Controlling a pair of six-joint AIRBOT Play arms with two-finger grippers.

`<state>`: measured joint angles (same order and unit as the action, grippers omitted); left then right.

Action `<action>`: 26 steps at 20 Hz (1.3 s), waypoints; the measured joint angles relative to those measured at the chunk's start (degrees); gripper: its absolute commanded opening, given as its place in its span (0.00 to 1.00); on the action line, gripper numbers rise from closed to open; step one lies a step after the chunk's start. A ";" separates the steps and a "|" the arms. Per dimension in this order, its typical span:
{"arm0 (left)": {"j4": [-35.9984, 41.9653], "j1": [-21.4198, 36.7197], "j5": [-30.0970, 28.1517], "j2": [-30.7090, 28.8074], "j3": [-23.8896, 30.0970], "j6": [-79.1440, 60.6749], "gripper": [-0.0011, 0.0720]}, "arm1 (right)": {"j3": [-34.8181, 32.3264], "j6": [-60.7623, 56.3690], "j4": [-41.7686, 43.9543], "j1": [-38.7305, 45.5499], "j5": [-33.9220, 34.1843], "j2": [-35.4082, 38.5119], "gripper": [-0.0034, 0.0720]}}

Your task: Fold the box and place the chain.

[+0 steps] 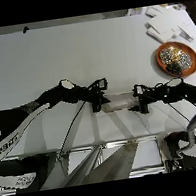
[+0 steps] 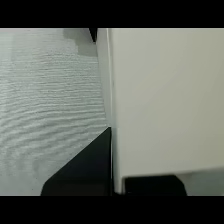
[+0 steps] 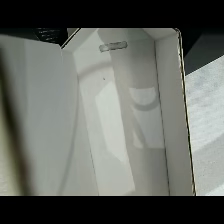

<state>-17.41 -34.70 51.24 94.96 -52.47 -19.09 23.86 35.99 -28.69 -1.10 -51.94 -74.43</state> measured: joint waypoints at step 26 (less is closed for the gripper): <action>-32.33 -5.01 2.82 -26.18 0.02 32.04 0.02 | 0.00 -0.07 0.22 0.04 0.37 0.00 0.49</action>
<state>-49.74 -39.70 54.06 68.77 -52.45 12.95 23.86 35.92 -28.47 -1.06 -51.57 -74.43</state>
